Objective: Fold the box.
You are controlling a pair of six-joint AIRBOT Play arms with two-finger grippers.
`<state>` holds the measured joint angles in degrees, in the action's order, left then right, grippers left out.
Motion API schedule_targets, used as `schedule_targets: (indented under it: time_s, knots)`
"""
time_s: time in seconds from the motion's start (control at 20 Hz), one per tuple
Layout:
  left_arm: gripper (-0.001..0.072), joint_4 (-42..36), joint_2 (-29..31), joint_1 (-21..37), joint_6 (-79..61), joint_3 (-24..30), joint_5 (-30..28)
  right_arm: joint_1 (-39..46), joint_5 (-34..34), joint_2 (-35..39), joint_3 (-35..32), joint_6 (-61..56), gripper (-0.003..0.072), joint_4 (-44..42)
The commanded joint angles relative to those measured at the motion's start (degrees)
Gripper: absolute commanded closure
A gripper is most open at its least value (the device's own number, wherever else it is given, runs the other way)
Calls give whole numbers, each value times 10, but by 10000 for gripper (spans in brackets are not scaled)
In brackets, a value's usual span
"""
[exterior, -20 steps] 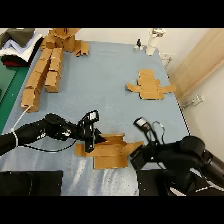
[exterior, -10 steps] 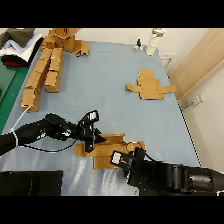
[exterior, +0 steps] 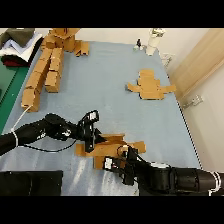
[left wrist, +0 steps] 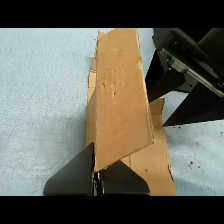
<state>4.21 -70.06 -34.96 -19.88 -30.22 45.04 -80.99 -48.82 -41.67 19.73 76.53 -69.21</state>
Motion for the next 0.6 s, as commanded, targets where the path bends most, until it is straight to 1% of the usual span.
schedule_targets:
  time_s: [0.0,0.1,0.35,0.45,0.55]
  knots:
    - [696,0,0,0,0,0,0,-1,11,-4,0,0,172,-33]
    - [697,0,0,0,0,0,0,-1,12,-4,0,0,172,-41]
    - [696,0,0,0,0,0,0,-1,12,-4,0,0,172,-11]
    - [696,0,0,0,0,0,0,-1,12,-4,0,-11,172,26]
    - [696,0,0,0,0,0,0,-1,11,-4,2,-47,172,82]
